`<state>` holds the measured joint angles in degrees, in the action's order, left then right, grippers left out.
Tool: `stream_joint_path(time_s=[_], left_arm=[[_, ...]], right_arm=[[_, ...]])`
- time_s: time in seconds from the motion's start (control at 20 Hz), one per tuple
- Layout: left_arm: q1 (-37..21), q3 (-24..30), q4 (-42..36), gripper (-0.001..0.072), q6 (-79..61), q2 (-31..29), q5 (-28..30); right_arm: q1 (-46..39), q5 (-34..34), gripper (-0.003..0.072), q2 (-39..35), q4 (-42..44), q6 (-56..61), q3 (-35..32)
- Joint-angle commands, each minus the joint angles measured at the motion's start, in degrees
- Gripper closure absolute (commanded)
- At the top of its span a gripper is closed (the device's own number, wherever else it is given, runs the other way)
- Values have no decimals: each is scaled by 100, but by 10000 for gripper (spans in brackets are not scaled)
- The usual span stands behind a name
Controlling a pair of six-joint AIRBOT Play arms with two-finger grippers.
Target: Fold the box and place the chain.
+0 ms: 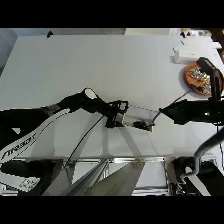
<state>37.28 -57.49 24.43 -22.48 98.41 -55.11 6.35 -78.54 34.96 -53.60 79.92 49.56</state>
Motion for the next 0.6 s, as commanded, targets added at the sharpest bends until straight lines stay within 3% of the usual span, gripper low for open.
stream_joint_path(time_s=[0.0, 0.3, 0.55], left_arm=[[-4, 0, 2, 500, -2, -4, 2], [-4, 0, 2, 500, -2, -4, 2], [-4, 0, 2, 500, -2, -4, 2]], right_arm=[[2, 155, 666, -120, 850, -96, -9], [35, 940, 666, -116, 1353, -205, -256], [1023, 2063, 666, 225, 518, -197, -931]])
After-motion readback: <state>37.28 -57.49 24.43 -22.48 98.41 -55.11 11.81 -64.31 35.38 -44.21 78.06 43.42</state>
